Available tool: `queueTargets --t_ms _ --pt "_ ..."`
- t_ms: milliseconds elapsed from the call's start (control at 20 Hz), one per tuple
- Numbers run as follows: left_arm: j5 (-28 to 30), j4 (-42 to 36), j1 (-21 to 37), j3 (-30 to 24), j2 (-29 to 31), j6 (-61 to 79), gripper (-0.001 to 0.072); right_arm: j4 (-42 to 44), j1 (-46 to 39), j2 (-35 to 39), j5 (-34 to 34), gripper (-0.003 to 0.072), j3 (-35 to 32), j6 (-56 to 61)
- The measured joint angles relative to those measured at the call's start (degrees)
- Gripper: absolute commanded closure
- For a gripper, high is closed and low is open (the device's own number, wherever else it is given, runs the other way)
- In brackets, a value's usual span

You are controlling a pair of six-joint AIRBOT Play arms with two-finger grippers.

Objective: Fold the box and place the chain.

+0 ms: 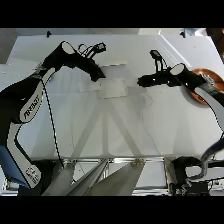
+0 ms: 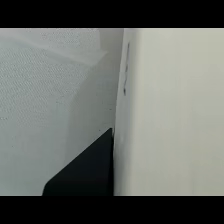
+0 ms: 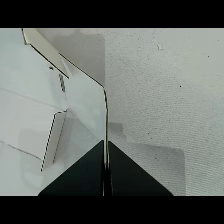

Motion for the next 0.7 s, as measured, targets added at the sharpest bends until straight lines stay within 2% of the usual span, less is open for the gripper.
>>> queueTargets --t_ms 200,300,400,450,700 --pt "0.1 -0.7 0.0 0.0 0.0 1.0 0.0701 0.0 0.0 0.0 0.0 0.0668 0.0 0.0" --pt "0.1 -1.2 0.0 0.0 0.0 1.1 0.0701 0.0 0.0 0.0 0.0 0.0500 0.0 0.1" --pt "0.1 -1.5 0.0 0.0 0.1 1.1 0.0704 0.0 0.0 0.0 0.2 0.0157 0.0 0.0" --pt "-0.2 -1.5 0.0 0.0 0.2 1.2 0.0705 0.0 0.0 0.1 0.2 0.0109 0.0 0.0" --pt "-2.3 -0.8 0.0 0.0 2.3 1.4 0.0706 -1.7 -0.1 3.6 0.1 0.0109 0.0 0.0"
